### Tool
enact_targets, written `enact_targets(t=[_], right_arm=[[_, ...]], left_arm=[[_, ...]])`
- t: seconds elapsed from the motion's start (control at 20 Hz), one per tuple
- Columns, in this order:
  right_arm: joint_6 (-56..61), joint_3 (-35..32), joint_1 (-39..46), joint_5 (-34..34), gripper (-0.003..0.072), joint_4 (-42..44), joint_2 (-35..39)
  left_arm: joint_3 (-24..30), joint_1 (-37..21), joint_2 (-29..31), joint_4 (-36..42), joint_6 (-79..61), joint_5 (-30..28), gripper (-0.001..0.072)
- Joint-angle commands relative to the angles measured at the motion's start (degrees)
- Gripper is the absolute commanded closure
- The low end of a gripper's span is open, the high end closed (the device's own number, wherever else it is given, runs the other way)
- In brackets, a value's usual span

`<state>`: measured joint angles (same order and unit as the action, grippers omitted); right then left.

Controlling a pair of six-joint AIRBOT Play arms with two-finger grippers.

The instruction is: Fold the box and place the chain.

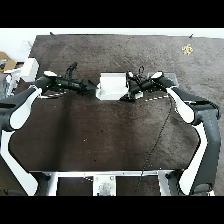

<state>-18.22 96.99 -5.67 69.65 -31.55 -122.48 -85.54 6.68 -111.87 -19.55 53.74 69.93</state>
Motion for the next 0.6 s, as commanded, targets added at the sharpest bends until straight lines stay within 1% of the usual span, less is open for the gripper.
enact_targets(t=[0.0,0.15,0.25,0.45,0.55], right_arm=[[0.02,-0.02,-0.07,0.02,0.021,0.02,-0.02],[0.02,-0.02,-0.07,0.02,0.021,0.02,-0.02],[0.04,-0.02,-0.04,0.02,0.021,0.02,-0.02],[0.02,-0.02,-0.04,0.0,0.021,0.02,-0.02],[0.02,-0.02,-0.04,0.02,0.021,0.02,-0.02]], left_arm=[[-0.28,1.25,0.11,-1.22,1.42,-0.48,0.0291],[-0.33,1.62,0.35,-1.49,1.95,-0.72,0.0292],[-2.32,1.77,0.39,-3.8,4.22,-0.22,0.0291],[-10.71,5.57,0.37,-18.8,14.34,0.02,0.0291],[-13.92,7.65,0.37,-24.63,18.73,-0.11,0.0291]])
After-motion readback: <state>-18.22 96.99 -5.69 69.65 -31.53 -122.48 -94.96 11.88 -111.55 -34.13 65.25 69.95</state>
